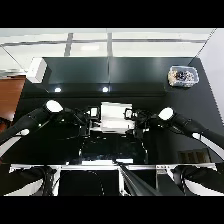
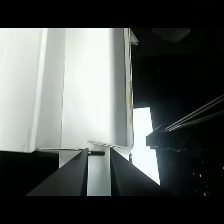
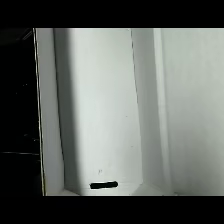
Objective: Fold the box and place the chain.
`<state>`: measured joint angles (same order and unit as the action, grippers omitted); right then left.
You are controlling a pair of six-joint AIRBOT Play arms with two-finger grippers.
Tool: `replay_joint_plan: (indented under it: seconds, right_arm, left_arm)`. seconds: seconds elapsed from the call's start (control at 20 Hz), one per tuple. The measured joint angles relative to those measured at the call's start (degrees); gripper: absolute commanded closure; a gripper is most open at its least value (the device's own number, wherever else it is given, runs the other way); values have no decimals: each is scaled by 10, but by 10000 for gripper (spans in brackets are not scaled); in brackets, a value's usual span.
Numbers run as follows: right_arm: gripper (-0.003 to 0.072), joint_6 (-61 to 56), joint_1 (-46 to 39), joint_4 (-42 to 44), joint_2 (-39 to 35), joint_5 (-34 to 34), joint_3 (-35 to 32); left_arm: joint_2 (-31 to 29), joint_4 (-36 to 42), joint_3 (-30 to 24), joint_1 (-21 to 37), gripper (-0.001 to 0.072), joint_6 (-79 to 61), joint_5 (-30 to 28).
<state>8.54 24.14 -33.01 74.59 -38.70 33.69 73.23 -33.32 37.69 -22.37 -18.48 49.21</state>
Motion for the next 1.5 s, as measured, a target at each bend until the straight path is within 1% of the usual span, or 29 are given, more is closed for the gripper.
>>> replay_joint_plan:
  seconds: [0.3,0.35,0.4,0.45,0.5,0.55,0.6,0.65,0.75,0.8,0.85,1.05,1.1,1.2,1.3,1.4,1.5]
  right_arm:
    - [508,2,0,-2,0,-1,0]
    - [509,2,0,-2,0,-1,0]
    - [509,2,0,-2,0,-1,0]
    - [509,1,0,-1,0,-1,0]
    - [509,1,0,-1,0,-1,0]
    - [509,0,0,0,0,-1,0]
    - [509,0,0,1,0,-1,0]
    - [509,0,0,0,0,0,0]
    - [509,0,0,0,0,0,0]
    - [509,0,0,0,0,0,0]
    - [509,0,0,0,0,0,0]
    - [509,1,0,0,0,0,0]
    - [509,1,0,0,0,0,0]
    - [509,1,0,0,0,0,0]
    - [508,1,0,0,0,0,0]
    - [509,1,0,0,0,0,0]
    - [508,1,0,0,0,0,0]
  left_arm:
    - [26,48,0,-24,547,-2,-10]
    - [27,55,0,-25,556,0,-11]
    - [28,60,0,-25,686,7,-10]
    - [30,63,0,-24,660,14,-9]
    - [30,64,0,-22,374,19,-8]
    - [31,67,0,-21,259,24,-8]
    - [31,70,0,-19,538,31,-5]
    - [31,69,1,-18,645,35,-6]
    - [27,53,5,-14,644,45,-10]
    - [21,45,7,-10,685,56,-6]
    - [12,34,10,-5,682,73,-1]
    - [-55,-21,19,49,683,184,38]
    - [-71,-48,19,74,683,233,45]
    - [-88,-103,19,137,683,369,43]
    - [-79,-150,17,217,682,541,56]
    - [-44,-156,15,296,684,672,98]
    - [5,-112,10,353,685,721,157]
